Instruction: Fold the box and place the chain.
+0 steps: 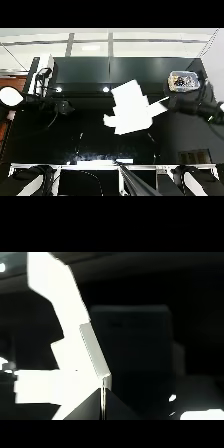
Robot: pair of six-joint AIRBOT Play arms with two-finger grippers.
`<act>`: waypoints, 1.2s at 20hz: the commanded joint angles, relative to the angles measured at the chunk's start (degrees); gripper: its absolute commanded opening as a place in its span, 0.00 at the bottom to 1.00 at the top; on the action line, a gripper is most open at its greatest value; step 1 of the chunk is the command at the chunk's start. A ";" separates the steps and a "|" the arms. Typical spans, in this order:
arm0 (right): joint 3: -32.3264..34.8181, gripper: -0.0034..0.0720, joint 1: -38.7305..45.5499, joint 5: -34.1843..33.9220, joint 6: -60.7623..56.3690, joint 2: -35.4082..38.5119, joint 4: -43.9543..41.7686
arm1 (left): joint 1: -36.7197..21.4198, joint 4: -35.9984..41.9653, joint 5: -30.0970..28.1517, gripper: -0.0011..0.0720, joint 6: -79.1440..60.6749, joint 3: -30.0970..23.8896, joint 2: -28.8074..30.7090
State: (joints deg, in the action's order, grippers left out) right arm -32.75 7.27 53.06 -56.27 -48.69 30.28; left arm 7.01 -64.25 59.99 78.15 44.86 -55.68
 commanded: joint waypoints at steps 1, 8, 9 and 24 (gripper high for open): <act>11.65 0.07 -13.42 -17.42 2.14 11.93 -1.73 | 0.50 16.24 -3.32 0.98 -4.48 -6.45 -0.04; 19.30 0.07 -31.98 -33.22 0.57 14.53 -2.16 | 2.34 35.19 -7.80 0.98 -21.84 -14.97 -1.79; 19.30 0.07 -32.57 -33.18 0.50 14.53 -2.21 | 3.34 36.65 -8.87 0.98 -23.30 -14.93 -3.10; 19.30 0.07 -32.76 -31.71 -0.33 14.53 -2.16 | 8.41 42.16 10.19 0.95 -45.99 3.34 -35.30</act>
